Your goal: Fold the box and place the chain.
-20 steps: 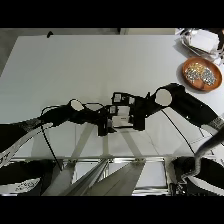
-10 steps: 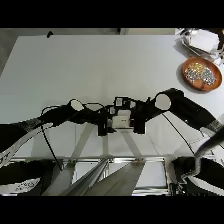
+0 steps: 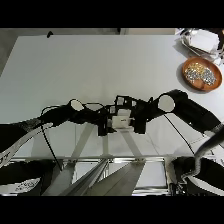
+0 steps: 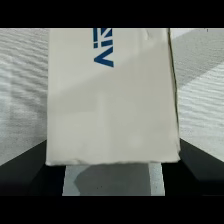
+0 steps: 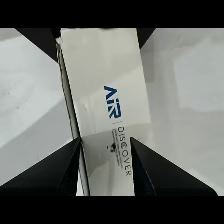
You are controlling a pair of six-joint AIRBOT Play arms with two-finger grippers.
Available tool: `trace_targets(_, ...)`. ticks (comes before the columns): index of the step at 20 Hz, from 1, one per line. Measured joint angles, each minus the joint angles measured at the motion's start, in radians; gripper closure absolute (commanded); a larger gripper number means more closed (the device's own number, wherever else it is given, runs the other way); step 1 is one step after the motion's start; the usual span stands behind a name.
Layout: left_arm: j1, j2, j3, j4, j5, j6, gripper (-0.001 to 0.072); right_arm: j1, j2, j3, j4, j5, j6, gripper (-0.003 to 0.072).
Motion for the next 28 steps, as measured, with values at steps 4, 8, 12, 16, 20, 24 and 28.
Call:
trace_targets(4,0.0,0.0,0.0,0.002,0.0,0.005,0.0437,-0.037,0.072,0.0,0.067,0.028,-0.058,0.035)
trace_targets(8,0.0,0.0,0.0,0.002,0.0,0.003,0.0437,-0.109,0.154,-0.004,0.159,0.097,-0.098,0.0542)
trace_targets(12,0.0,0.0,0.0,0.001,0.0,0.002,0.0437,-0.143,0.177,-0.086,0.326,0.05,-0.182,0.0671)
trace_targets(16,0.0,0.0,0.0,0.001,0.0,0.002,0.0437,-0.153,0.166,-0.228,0.547,-0.101,-0.318,0.0672)
trace_targets(20,0.0,0.0,0.0,0.001,0.0,0.002,0.0437,-0.156,0.13,-0.302,0.657,-0.183,-0.393,0.0672)
trace_targets(24,0.0,0.0,0.0,0.001,0.0,0.002,0.0437,-0.156,0.102,-0.324,0.696,-0.205,-0.417,0.0672)
trace_targets(28,0.0,0.0,0.0,0.001,0.0,0.002,0.0437,-0.156,0.093,-0.337,0.691,-0.179,-0.424,0.0672)
